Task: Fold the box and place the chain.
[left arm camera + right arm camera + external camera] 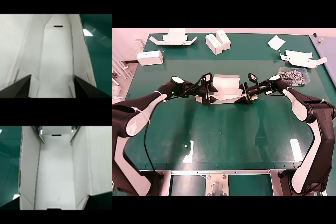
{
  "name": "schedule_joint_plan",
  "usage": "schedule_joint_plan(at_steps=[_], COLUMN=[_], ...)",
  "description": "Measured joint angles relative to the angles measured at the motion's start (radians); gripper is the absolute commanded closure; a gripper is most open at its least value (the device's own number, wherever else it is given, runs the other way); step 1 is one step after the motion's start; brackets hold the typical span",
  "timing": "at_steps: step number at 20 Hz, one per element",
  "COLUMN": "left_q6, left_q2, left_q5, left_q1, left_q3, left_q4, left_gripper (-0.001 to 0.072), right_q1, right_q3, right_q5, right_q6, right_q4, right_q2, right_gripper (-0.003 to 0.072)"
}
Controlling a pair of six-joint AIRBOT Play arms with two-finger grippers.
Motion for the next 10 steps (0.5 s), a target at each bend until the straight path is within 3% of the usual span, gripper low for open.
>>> schedule_joint_plan(at_steps=[1,2,6,7,10], left_q6=[-0.001,-0.002,0.000,0.002,0.006], left_q2=[0.000,0.000,-0.001,-0.001,0.000], left_q5=[0.007,0.024,0.075,0.087,0.111], left_q1=[0.000,0.000,-0.001,-0.001,0.000], left_q3=[0.000,0.000,0.000,0.000,-0.001], left_q4=[0.000,0.000,0.006,0.006,0.010], left_gripper=[0.0269,0.0311,0.0325,0.0461,0.0478], right_q1=[0.000,0.000,0.000,0.000,0.000], right_q3=[0.000,0.000,0.000,0.000,0.000], right_q5=[-0.001,-0.005,-0.008,-0.008,-0.007], right_q6=[0.000,0.000,0.001,0.001,0.001], right_q4=[0.000,0.002,0.004,0.004,0.003], right_q2=[0.000,0.000,0.000,0.000,0.000], right_gripper=[0.0212,0.0212,0.0212,0.0212,0.0212])
